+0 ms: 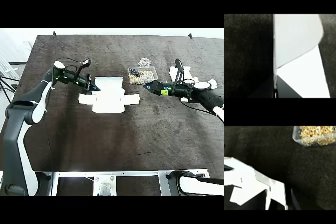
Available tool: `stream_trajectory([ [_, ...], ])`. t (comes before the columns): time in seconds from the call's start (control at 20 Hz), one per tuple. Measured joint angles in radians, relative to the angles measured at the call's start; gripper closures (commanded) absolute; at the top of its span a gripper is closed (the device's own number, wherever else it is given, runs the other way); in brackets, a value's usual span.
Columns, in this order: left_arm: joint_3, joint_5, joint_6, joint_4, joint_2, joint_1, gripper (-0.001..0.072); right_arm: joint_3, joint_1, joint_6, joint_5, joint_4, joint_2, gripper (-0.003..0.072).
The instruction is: Fold the box and place the chain.
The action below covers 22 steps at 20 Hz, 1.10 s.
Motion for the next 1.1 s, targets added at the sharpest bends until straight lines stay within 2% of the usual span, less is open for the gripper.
stream_trajectory([
  [0.35,-0.104,0.054,0.11,-0.004,0.027,0.0,0.0695,-0.031,-0.002,-0.032,-0.031,0.001,0.002,0.0309],
  [0.8,-0.166,0.097,0.19,-0.031,0.043,0.0,0.0695,-0.035,-0.002,-0.059,-0.049,0.003,0.002,0.0311],
  [1.1,-0.25,0.178,0.236,-0.052,0.089,-0.001,0.0694,-0.035,-0.002,-0.072,-0.053,0.003,0.001,0.031],
])
